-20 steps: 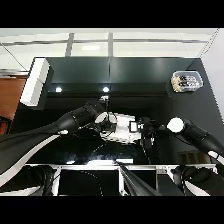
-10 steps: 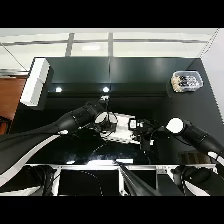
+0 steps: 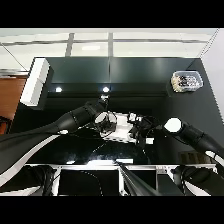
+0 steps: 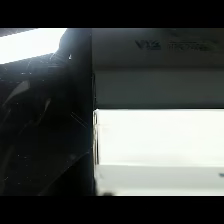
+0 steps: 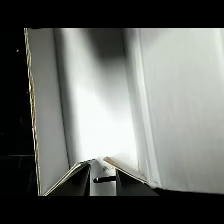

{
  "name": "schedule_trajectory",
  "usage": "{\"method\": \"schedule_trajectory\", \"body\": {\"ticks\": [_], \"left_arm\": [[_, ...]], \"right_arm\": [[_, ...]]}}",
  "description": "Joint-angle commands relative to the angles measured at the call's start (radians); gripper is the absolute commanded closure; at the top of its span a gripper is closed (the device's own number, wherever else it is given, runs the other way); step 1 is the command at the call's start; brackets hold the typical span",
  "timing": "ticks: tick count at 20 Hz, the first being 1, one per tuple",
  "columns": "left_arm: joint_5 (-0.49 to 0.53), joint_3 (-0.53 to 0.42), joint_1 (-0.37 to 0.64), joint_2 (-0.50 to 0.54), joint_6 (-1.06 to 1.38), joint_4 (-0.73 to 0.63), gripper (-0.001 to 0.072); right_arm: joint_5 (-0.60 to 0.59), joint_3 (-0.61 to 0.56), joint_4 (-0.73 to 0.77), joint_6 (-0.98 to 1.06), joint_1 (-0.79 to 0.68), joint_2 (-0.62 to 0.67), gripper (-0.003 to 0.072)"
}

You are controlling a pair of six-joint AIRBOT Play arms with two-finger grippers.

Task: Fold the box and place the chain.

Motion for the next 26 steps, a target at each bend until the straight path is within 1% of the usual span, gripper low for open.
{"method": "schedule_trajectory", "body": {"ticks": [1, 4, 7, 11, 12, 13, 14, 15, 16, 17, 18, 19, 20, 21, 22, 23, 24, 25, 26], "left_arm": [[0.002, 0.001, 0.001, 0.0, 0.002, -0.002, 0.0683], [0.002, 0.001, 0.001, 0.0, 0.002, -0.002, 0.0683], [0.001, 0.001, 0.001, 0.0, 0.002, -0.002, 0.0683], [0.001, 0.001, 0.001, 0.0, 0.002, -0.002, 0.0683], [0.001, 0.001, 0.001, 0.0, 0.002, -0.002, 0.0683], [0.001, 0.001, 0.001, 0.0, 0.002, -0.002, 0.0683], [0.001, 0.001, 0.001, 0.0, 0.002, -0.002, 0.0683], [0.001, 0.001, 0.001, 0.0, 0.002, -0.002, 0.0683], [0.001, 0.001, 0.001, 0.0, 0.002, -0.002, 0.0683], [0.0, 0.001, 0.001, 0.0, 0.002, -0.002, 0.0683], [-0.001, 0.0, 0.001, 0.0, 0.002, -0.002, 0.0683], [-0.001, 0.001, 0.001, 0.0, 0.002, -0.002, 0.0684], [0.0, 0.001, 0.001, 0.0, 0.002, -0.002, 0.0683], [0.0, 0.001, 0.001, 0.0, 0.002, -0.003, 0.0683], [0.0, 0.001, 0.001, 0.0, 0.002, -0.003, 0.0684], [-0.001, 0.001, 0.001, 0.0, 0.002, -0.003, 0.0683], [-0.004, 0.0, 0.001, 0.0, 0.002, -0.002, 0.0684], [-0.006, 0.0, 0.001, 0.0, 0.002, -0.002, 0.0683], [-0.005, 0.0, 0.001, 0.0, 0.002, -0.002, 0.0683]], "right_arm": [[-0.014, 0.0, 0.025, 0.006, 0.001, -0.008, 0.0505], [-0.004, -0.001, 0.032, 0.007, 0.001, -0.009, 0.0507], [-0.018, -0.013, 0.048, 0.006, 0.001, -0.01, 0.0507], [-0.018, -0.013, 0.101, 0.007, 0.001, -0.012, 0.0507], [-0.019, -0.013, 0.104, 0.007, 0.001, -0.012, 0.047], [-0.026, -0.013, 0.103, 0.014, 0.001, -0.012, 0.0324], [-0.036, -0.013, 0.1, 0.022, 0.001, -0.012, 0.0324], [-0.041, -0.013, 0.099, 0.022, 0.001, -0.012, 0.0489], [-0.048, -0.013, 0.1, 0.024, 0.001, -0.012, 0.0438], [-0.06, -0.013, 0.1, 0.029, 0.001, -0.012, 0.0311], [-0.062, -0.012, 0.099, 0.029, 0.001, -0.012, 0.0411], [-0.057, -0.012, 0.093, 0.031, 0.0, -0.012, 0.0631], [-0.055, -0.011, 0.085, 0.068, 0.0, -0.009, 0.0649], [-0.044, 0.002, 0.021, 0.175, -0.009, 0.003, 0.0677], [-0.023, 0.028, -0.09, 0.356, -0.03, 0.024, 0.0678], [0.034, 0.067, -0.241, 0.602, -0.07, 0.052, 0.0678], [0.11, 0.106, -0.393, 0.8, -0.119, 0.082, 0.0678], [0.195, 0.137, -0.539, 0.962, -0.182, 0.118, 0.0678], [0.25, 0.15, -0.653, 1.083, -0.255, 0.152, 0.0677]]}}
